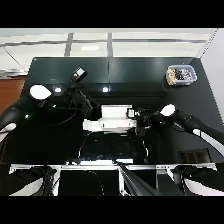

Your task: Fold the box and place the chain.

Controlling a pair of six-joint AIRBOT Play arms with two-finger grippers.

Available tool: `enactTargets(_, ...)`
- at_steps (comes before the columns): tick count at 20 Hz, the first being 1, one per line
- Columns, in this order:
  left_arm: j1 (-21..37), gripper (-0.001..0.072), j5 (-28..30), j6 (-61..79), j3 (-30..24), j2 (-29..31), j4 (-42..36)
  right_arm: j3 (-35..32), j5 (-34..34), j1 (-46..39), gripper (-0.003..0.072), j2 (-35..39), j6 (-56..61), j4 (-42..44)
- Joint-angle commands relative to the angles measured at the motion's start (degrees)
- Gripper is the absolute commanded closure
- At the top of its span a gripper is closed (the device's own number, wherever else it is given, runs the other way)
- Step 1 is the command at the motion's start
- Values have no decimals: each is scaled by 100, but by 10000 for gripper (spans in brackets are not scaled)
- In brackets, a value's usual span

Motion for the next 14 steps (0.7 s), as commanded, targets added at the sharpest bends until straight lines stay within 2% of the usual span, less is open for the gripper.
enactTargets(1,70,684,-461,1333,-710,306,26,0,4,4,498,0,-2,-2)
enactTargets(2,72,681,-636,2201,-885,249,74,0,4,4,498,0,-2,-2)
enactTargets(3,72,582,-673,2883,-1005,208,127,0,4,4,498,0,-2,-2)
enactTargets(5,46,90,-330,3915,-1104,151,144,0,4,4,498,0,-2,-2)
enactTargets(6,-4,-2,-44,3932,-1104,114,153,0,4,4,498,0,-2,-2)
enactTargets(9,-396,-1,584,3923,-1060,68,846,0,4,4,498,0,-2,-2)
enactTargets(12,-785,8,1167,3847,-1060,48,855,0,4,4,498,0,-2,-2)
enactTargets(14,-1008,33,1296,3644,-1058,20,813,0,4,4,498,0,-2,-2)
